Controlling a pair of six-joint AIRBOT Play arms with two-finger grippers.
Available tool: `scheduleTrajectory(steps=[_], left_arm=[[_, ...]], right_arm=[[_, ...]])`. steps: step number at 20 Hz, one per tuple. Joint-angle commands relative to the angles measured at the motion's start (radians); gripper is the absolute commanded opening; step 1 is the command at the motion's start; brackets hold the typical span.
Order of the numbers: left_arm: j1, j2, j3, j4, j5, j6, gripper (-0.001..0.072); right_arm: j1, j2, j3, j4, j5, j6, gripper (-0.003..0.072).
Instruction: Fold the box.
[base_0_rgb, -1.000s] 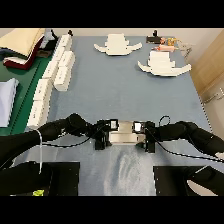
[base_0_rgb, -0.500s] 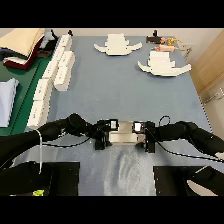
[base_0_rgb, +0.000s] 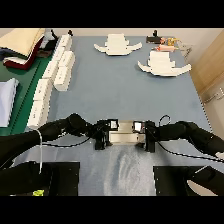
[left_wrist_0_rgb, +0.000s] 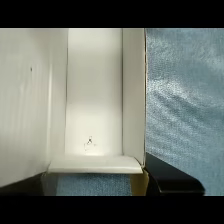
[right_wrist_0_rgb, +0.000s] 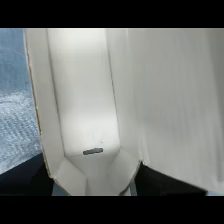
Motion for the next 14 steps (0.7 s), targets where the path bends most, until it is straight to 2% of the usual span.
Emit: scheduleTrajectory(steps=[1, 6, 9, 14], left_arm=[[-0.001, 0.001, 0.000, 0.002, 0.000, 0.003, 0.0467], [-0.001, 0.001, 0.000, 0.002, -0.001, 0.003, 0.0467], [-0.001, 0.001, 0.000, 0.002, -0.001, 0.003, 0.0467], [-0.001, 0.001, 0.000, 0.002, -0.001, 0.003, 0.0467]], right_arm=[[0.002, 0.001, 0.009, 0.005, -0.010, 0.002, 0.0720], [0.002, 0.001, 0.009, -0.031, -0.039, 0.002, 0.0709], [0.002, 0.007, 0.009, -0.059, -0.043, 0.081, 0.0709], [0.002, 0.132, 0.009, -0.177, -0.068, 0.214, 0.0708]])
